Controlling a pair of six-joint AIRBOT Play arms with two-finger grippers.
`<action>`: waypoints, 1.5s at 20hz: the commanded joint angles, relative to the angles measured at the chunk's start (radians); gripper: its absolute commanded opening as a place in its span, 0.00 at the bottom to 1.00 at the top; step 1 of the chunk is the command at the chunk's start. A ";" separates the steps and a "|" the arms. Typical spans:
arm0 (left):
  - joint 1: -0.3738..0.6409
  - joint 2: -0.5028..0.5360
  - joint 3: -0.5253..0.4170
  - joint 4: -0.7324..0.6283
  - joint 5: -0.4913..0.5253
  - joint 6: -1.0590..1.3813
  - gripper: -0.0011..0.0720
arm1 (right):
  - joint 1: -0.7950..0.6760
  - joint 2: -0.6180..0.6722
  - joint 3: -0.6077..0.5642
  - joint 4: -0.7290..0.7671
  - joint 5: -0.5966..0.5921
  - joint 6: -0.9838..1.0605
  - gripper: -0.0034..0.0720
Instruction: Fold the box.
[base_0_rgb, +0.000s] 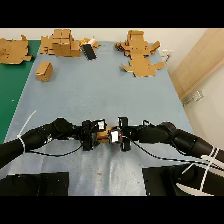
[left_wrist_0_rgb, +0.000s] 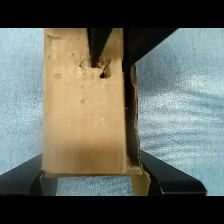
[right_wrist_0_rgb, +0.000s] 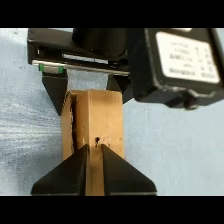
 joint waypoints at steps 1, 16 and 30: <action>0.000 0.000 0.001 0.000 0.000 0.000 0.83 | 0.001 -0.012 0.000 0.003 -0.032 0.018 0.23; 0.000 0.000 0.001 0.000 0.001 0.000 0.83 | -0.001 0.153 -0.021 0.009 -0.058 0.312 0.29; 0.000 0.000 0.001 0.000 0.001 0.000 0.83 | -0.066 0.143 -0.229 0.610 0.095 1.282 0.04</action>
